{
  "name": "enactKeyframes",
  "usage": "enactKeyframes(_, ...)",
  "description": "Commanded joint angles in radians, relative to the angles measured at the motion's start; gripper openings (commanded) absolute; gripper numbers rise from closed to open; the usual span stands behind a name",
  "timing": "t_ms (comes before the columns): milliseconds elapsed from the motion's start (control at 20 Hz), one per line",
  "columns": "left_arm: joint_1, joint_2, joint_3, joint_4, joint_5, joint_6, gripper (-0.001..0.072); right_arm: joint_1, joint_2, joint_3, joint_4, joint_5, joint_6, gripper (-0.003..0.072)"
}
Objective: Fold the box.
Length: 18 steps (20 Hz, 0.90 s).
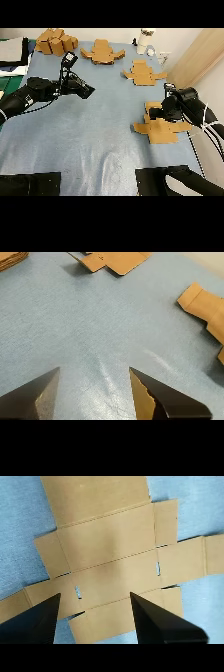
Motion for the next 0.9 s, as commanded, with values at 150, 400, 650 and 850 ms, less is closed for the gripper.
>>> enactKeyframes(150,0.0,0.0,0.0,0.0,0.0,0.0,0.0658,0.0,0.001,0.001,0.0,0.0,0.0,0.0643)
enactKeyframes(400,0.0,0.0,0.0,0.0,0.0,0.0,0.0658,0.0,0.001,0.001,0.0,0.0,0.0,0.0643)
enactKeyframes(650,0.0,0.0,0.0,0.0,0.0,0.0,0.0658,0.0,-0.003,0.001,-0.005,0.098,0.0,0.0643)
enactKeyframes(850,0.0,0.0,0.0,-0.013,-0.001,-0.001,0.0658,0.0,-0.003,0.001,0.02,0.097,0.0,0.0643)
